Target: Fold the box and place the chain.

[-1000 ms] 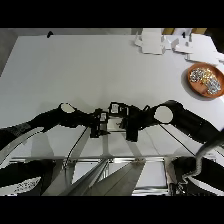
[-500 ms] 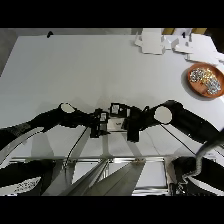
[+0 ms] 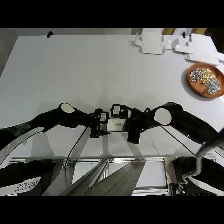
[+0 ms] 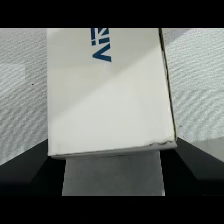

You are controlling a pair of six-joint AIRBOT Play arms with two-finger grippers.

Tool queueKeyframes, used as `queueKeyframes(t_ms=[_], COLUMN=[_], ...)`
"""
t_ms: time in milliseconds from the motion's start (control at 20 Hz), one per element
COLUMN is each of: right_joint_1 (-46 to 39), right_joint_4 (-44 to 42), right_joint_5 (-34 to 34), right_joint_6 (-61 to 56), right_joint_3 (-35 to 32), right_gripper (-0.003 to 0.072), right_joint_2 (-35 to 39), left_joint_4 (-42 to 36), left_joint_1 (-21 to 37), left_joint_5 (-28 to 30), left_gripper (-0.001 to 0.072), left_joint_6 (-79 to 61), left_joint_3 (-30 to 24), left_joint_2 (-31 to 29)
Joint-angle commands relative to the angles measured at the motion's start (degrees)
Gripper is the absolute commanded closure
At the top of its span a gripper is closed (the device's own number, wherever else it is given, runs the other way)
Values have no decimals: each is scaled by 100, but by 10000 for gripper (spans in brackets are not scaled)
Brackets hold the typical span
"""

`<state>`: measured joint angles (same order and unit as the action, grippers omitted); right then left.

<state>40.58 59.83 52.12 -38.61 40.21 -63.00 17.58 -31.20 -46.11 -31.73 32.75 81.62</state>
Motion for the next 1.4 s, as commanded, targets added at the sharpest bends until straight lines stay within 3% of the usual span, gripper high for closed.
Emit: queueKeyframes(t_ms=[0,450,800,1350], right_joint_1=[7,7,4,7], right_joint_4=[9,-105,-131,-109], right_joint_5=[-81,-160,-466,-505], right_joint_6=[-20,-57,-39,-146], right_joint_3=[-216,-306,-236,-238], right_gripper=[671,671,671,671], right_joint_2=[-4,2,546,-186], left_joint_4=[0,0,0,0], left_joint_1=[4,4,4,4], left_joint_5=[-2,0,-4,-2], left_gripper=[502,502,502,502], left_joint_6=[2,2,2,2], left_joint_3=[0,0,0,0], left_joint_2=[-4,-4,-4,-4])
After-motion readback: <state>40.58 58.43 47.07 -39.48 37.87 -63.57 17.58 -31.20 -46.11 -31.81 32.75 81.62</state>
